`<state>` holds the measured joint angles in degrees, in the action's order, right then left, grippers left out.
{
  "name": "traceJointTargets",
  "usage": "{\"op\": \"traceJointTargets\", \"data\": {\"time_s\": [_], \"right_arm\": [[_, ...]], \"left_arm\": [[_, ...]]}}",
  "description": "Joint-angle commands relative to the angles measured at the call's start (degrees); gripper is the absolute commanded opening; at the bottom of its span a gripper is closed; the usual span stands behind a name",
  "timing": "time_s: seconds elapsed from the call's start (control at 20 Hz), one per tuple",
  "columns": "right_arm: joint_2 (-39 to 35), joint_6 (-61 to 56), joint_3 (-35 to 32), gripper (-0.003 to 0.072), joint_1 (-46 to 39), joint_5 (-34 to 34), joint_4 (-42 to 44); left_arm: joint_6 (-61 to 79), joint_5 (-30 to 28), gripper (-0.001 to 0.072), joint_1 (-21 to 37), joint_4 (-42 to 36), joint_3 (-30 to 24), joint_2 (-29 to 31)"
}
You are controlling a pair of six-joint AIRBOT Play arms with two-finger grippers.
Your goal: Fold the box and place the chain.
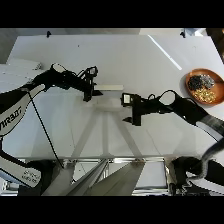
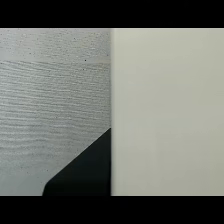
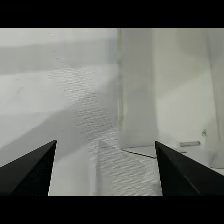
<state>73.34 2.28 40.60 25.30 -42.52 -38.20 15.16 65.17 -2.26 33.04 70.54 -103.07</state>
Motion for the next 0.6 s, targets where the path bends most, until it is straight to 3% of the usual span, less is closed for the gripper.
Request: {"op": "traceJointTargets", "data": {"time_s": [0.0,0.35,0.55], "right_arm": [[3.7,-2.8,0.0,0.0684,-0.8,9.2,4.5],[4.0,-11.2,0.0,0.0684,-0.8,19.6,1.0],[3.9,-11.3,0.0,0.0684,-0.8,19.8,0.6]], "left_arm": [[0.0,0.0,0.0015,0.0,0.0,0.0,0.0],[0.0,0.0,0.0015,0.0,0.0,0.0,0.0],[0.0,0.0,0.0015,0.0,0.0,0.0,0.0]]}}
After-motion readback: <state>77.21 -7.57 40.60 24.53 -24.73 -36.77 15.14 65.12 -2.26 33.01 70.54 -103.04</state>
